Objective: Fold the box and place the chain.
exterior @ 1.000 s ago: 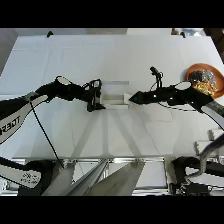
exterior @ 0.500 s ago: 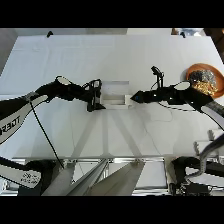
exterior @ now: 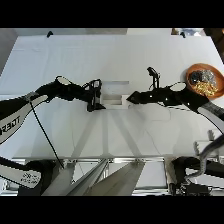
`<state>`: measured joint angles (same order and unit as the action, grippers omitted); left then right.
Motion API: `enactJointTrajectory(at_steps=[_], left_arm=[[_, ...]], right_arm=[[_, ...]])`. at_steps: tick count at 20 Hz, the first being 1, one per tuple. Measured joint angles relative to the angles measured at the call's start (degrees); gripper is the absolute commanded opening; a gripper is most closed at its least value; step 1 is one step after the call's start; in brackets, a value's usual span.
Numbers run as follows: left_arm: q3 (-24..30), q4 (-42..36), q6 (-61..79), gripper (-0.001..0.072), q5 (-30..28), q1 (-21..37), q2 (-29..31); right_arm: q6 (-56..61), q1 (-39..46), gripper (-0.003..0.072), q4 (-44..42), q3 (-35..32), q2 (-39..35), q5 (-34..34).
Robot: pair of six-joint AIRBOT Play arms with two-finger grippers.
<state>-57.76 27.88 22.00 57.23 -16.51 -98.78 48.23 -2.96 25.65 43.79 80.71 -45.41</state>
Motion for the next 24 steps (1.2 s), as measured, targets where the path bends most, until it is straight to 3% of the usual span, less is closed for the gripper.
enactJointTrajectory(at_steps=[2,4,10,15,24], left_arm=[[0.0,0.0,0.0,0.0145,0.0,0.0,0.0],[0.0,0.0,0.0,0.0145,0.0,0.0,0.0],[0.0,0.0,0.0,0.0145,0.0,0.0,0.0],[0.0,0.0,0.0,0.0145,-0.1,0.0,0.0],[0.0,-0.3,-0.1,0.0145,-0.1,0.0,0.0]], right_arm=[[0.5,-1.1,0.0377,-0.1,0.0,0.0,1.3],[1.0,-2.3,0.0326,-0.2,0.1,0.0,2.7],[2.7,-4.5,0.0319,0.8,0.3,0.0,6.1],[10.0,-4.9,0.0319,10.4,0.2,0.0,9.2],[16.8,-5.0,0.0317,18.5,2.1,0.0,11.5]])
